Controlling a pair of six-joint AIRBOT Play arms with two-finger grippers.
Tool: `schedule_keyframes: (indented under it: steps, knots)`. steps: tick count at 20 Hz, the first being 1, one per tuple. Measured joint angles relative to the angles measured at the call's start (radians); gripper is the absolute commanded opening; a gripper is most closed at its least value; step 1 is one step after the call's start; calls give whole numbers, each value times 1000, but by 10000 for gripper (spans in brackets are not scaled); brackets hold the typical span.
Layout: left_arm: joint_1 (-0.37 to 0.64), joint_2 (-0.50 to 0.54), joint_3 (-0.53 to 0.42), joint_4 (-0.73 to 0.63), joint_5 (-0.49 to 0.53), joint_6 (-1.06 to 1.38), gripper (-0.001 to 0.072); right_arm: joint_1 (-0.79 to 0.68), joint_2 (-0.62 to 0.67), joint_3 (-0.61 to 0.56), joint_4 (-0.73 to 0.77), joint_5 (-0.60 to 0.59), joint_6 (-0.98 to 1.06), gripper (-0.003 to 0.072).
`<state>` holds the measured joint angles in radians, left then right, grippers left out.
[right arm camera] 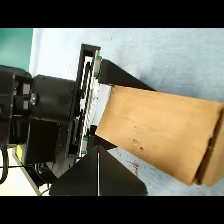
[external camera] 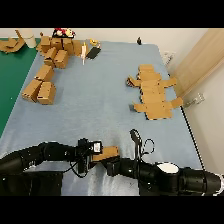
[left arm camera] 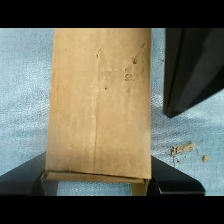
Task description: Fold the box.
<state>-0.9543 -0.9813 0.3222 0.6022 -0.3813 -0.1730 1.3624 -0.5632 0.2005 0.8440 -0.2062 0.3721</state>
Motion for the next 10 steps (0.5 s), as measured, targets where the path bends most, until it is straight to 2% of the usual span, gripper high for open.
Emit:
schedule_keyframes:
  steps: [10]
  knots:
    - [0, 0, 0, 0, 0, 0, 446, -15, -50, -4, -38, 5, 44, 4]
